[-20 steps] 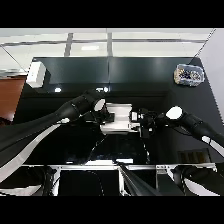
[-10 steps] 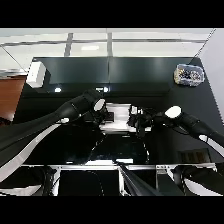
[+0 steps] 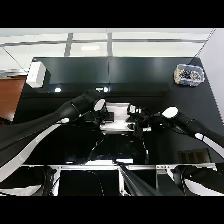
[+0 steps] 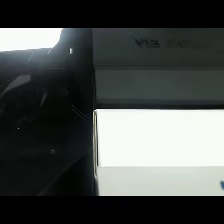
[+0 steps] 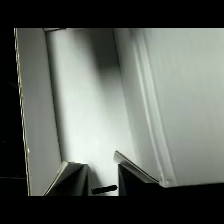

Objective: Fold the box and place the chain.

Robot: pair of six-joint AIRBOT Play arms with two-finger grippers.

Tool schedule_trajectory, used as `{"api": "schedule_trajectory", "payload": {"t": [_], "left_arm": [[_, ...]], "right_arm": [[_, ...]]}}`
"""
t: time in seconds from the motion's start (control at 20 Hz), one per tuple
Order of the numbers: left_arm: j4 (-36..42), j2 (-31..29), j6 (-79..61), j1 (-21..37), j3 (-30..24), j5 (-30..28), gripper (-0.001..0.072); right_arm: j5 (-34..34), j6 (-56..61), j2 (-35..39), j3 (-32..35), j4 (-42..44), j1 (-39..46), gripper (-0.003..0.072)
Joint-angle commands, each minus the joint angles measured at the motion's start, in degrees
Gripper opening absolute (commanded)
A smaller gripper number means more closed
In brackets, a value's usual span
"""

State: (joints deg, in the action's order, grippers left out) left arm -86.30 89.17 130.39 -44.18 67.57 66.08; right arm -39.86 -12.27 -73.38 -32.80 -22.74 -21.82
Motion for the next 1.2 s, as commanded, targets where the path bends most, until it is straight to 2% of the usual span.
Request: {"api": "schedule_trajectory", "payload": {"t": [0.0, 0.05, 0.1, 0.15, 0.25, 0.3, 0.4, 0.5, 0.6, 0.75, 0.85, 0.95, 1.15], "left_arm": [[0.00, -0.02, -0.09, 0.02, 0.04, -0.04, 0.0026], [0.00, -0.02, -0.09, 0.02, 0.04, -0.04, 0.0026], [-0.02, -0.02, -0.09, 0.02, 0.04, -0.04, 0.0026], [0.00, -0.02, -0.09, 0.02, 0.04, -0.04, 0.0026], [0.00, -0.02, -0.09, 0.02, 0.04, -0.11, 0.0026], [0.00, -0.02, -0.11, 0.04, 0.04, -0.83, 0.0027], [0.00, -0.02, -0.09, 0.02, 0.04, -1.16, 0.0027], [0.00, -0.02, -0.09, 0.02, 0.04, -0.96, 0.0027], [0.04, -0.02, -0.09, 0.02, 0.04, -1.09, 0.0027], [0.00, -0.02, -0.09, 0.02, 0.04, -1.07, 0.0027], [0.00, -0.02, -0.09, 0.11, 0.04, -1.09, 0.0027], [0.02, -0.02, -0.09, 0.17, 0.04, -1.01, 0.0027], [0.02, -0.02, -0.09, 0.17, 0.04, -0.94, 0.0027]], "right_arm": [[0.72, 0.92, -0.09, 0.00, 0.22, -0.09, 0.0233], [0.68, 0.94, -0.09, 0.00, 0.22, -0.09, 0.0368], [0.57, 1.27, -0.09, 0.00, 0.17, -0.09, 0.0232], [-0.07, 1.86, 0.04, 0.00, 0.11, -0.09, 0.0008], [-0.55, 9.66, 1.49, -0.02, -2.01, -0.07, 0.0013], [-0.37, 20.46, 3.37, -0.13, -6.16, 0.48, 0.0013], [-2.78, 46.25, 8.09, -1.90, -20.52, 4.22, 0.0013], [-7.98, 67.19, 13.70, -3.30, -31.61, 12.61, 0.0013], [-8.09, 81.31, 16.41, -0.55, -32.65, 26.99, 0.0012], [-13.99, 83.21, 15.76, 5.68, -22.93, 46.18, 0.0004], [-19.37, 76.11, 13.44, 9.31, -14.03, 50.05, 0.0004], [-24.46, 70.60, 8.68, 10.34, -9.90, 47.21, 0.0004], [-23.87, 64.78, 0.44, 9.84, -5.33, 34.95, 0.0005]]}}
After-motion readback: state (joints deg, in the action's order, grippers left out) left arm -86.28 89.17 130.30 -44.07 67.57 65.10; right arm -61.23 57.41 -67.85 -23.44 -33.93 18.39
